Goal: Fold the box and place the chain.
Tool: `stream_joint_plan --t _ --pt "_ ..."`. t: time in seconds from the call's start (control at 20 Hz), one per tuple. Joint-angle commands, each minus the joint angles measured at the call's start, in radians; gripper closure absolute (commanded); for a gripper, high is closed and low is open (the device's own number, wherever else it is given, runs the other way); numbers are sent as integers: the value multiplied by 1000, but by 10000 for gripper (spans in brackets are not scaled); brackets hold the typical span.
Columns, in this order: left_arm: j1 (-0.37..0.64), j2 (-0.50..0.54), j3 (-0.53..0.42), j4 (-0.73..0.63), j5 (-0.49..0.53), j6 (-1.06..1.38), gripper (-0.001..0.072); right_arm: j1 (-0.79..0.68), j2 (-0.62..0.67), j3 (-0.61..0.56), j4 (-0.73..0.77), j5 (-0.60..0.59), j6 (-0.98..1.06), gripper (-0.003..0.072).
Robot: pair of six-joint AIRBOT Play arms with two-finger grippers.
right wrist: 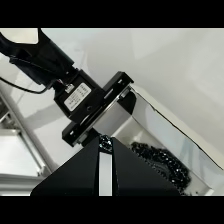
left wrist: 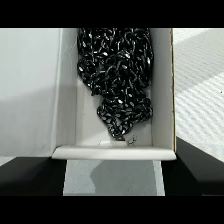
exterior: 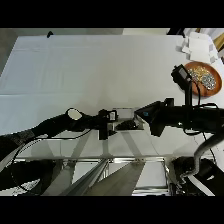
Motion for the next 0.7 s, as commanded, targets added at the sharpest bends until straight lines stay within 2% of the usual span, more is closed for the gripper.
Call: stream_joint_plan --t 0.0,0.4,0.45,0.5,0.55,0.65 --pt "1 1 0 0 0 0 297 1 -63 -37 21 -53 -10 671" --pt "1 1 0 0 0 0 297 1 -354 -171 21 -89 -87 668" --pt "1 1 0 0 0 0 297 1 -388 -172 23 -83 -90 626" --pt "1 1 0 0 0 0 297 1 -404 -172 34 -75 -92 544" --pt "1 1 0 0 0 0 297 1 -400 -172 63 -66 -122 493" --pt "1 1 0 1 0 0 297 -8 -368 -171 138 -48 -172 488"
